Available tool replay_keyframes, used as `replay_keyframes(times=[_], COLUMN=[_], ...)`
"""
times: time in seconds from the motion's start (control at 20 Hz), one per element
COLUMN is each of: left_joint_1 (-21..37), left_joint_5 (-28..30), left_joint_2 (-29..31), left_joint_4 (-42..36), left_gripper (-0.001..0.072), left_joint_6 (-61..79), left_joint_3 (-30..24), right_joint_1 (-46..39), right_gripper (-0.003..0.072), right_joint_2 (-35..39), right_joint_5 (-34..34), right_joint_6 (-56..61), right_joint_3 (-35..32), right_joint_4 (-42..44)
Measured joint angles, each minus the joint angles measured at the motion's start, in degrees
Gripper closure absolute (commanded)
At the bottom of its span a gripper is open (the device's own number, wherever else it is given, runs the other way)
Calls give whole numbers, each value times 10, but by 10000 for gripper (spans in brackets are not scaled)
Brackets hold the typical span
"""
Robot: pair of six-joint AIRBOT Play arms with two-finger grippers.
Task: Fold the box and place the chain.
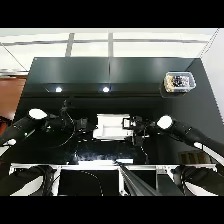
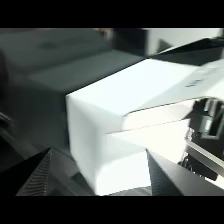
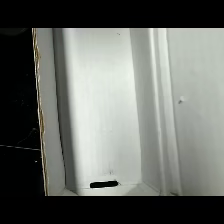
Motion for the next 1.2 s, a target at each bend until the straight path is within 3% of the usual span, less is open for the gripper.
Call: replay_keyframes(times=[0.3,0.45,0.6,1.2], left_joint_1=[-62,-116,-162,-256], left_joint_5=[3,30,49,93], left_joint_2=[5,5,5,-24], left_joint_4=[31,101,167,328], left_gripper=[46,46,151,178], left_joint_6=[-31,-97,-174,-386], left_joint_3=[34,61,89,135], right_joint_1=[0,0,0,0], right_gripper=[271,271,271,271], right_joint_2=[0,0,0,0], right_joint_5=[0,-1,-1,-2], right_joint_6=[1,1,1,1], right_joint_3=[0,0,0,0], right_joint_4=[0,0,0,0])
